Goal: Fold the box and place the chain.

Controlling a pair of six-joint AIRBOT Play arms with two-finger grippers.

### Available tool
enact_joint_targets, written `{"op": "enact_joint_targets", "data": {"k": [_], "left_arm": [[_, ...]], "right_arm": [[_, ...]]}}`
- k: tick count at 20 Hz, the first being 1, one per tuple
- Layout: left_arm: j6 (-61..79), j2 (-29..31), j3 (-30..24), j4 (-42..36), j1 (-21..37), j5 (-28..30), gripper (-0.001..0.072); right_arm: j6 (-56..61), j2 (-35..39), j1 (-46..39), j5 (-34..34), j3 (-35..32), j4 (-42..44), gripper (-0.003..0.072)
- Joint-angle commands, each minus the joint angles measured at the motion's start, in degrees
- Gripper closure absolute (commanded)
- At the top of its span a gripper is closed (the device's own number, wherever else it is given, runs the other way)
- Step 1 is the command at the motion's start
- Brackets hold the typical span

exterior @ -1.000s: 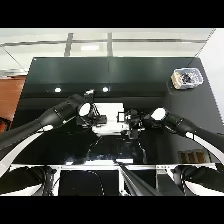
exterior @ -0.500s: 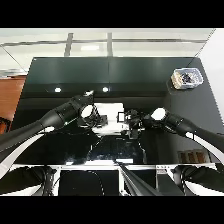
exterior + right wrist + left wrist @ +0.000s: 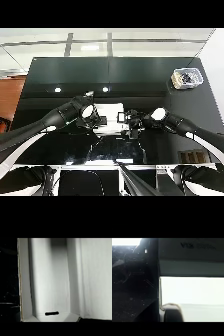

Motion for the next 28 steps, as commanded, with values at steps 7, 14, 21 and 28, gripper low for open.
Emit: {"op": "enact_joint_targets", "data": {"k": [7, 14, 21, 28], "left_arm": [[-0.11, -0.17, 0.04, -1.03, 0.02, 0.83, 0.0286], [-0.09, -0.22, -0.02, -0.87, 0.0, 0.76, 0.0313], [0.92, -0.42, -0.02, -0.63, 0.0, 0.74, 0.0377], [0.92, -1.11, 0.02, -1.22, -0.22, 0.57, 0.0491]], "right_arm": [[0.17, -0.04, 0.04, -0.02, -0.04, 0.09, 0.0225], [0.17, -0.04, 0.04, -0.02, -0.04, 0.09, 0.0225], [0.17, -0.04, 0.04, -0.02, -0.04, 0.09, 0.0225], [0.17, -0.04, 0.04, -0.02, -0.04, 0.09, 0.0225]]}}
